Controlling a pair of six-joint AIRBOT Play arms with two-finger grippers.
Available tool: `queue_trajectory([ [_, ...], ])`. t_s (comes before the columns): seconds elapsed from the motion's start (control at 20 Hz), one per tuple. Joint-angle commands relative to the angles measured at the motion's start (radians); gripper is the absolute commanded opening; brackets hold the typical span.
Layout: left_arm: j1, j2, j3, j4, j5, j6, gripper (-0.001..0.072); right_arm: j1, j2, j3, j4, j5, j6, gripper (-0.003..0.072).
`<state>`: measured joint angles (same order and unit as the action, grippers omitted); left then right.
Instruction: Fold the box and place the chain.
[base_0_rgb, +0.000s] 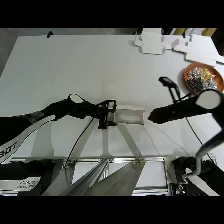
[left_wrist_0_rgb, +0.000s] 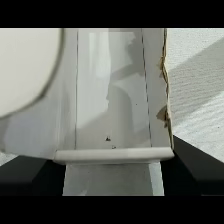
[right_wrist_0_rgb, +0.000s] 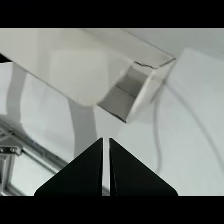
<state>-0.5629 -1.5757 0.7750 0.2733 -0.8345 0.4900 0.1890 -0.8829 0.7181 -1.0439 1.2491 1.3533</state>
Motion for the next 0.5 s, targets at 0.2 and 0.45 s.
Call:
queue_trajectory([
  [0.2, 0.000, 0.000, 0.000, 0.000, -0.002, 0.000, 0.0154, -0.282, -0.123, 0.351, -0.367, 0.024, 0.012, 0.0014],
  [0.45, 0.000, 0.000, 0.000, 0.000, -0.006, 0.000, 0.0154, -0.436, -0.481, 0.663, -0.379, -0.015, 0.068, 0.0062],
])
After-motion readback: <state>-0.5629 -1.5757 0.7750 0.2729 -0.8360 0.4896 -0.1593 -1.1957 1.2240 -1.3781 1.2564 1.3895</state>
